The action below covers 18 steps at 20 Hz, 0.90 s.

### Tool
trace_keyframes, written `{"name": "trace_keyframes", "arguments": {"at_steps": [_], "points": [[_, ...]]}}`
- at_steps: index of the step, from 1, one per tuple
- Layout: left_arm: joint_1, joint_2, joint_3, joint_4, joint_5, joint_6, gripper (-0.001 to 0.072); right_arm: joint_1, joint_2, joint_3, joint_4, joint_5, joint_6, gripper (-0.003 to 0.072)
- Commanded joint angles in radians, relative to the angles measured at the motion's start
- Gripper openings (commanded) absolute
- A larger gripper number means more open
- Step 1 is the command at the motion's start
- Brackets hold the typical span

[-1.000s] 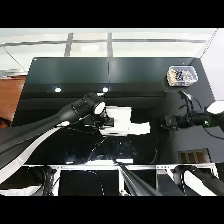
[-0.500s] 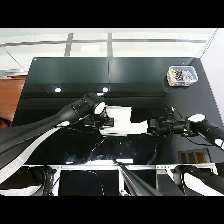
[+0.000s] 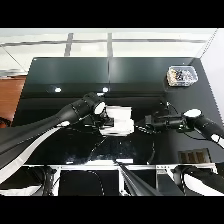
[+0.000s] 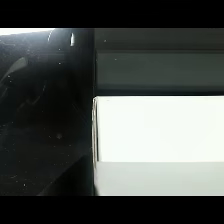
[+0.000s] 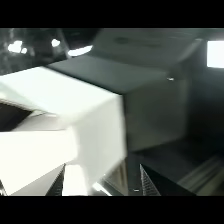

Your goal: Fold the box and place the chain.

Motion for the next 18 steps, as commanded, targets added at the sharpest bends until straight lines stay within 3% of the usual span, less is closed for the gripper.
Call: {"name": "trace_keyframes", "arguments": {"at_steps": [1,3,7,11,12,13,18], "points": [[0.001,-0.001,0.001,0.0,0.0,0.0,0.003,0.077,-0.001,0.077,0.0,0.024,0.009,0.0536],[0.001,-0.001,0.001,0.0,0.0,0.0,0.003,0.121,-0.001,0.119,-0.04,-0.003,0.051,0.0488],[0.001,-0.001,0.001,0.0,0.0,0.0,0.003,0.163,-0.001,0.174,-0.191,-0.017,0.182,0.0487],[0.001,-0.001,0.001,0.0,0.0,0.0,0.003,0.208,-0.001,0.186,-0.209,-0.03,0.215,0.0485],[0.001,-0.001,0.001,0.0,0.0,0.0,0.003,0.223,-0.001,0.192,-0.218,-0.042,0.221,0.0461],[0.001,-0.001,0.001,0.0,0.0,0.0,0.003,0.238,-0.001,0.197,-0.228,-0.059,0.229,0.0333],[0.001,-0.001,0.001,0.0,0.0,0.0,0.003,0.295,-0.001,0.199,-0.264,-0.114,0.285,0.0323]]}}
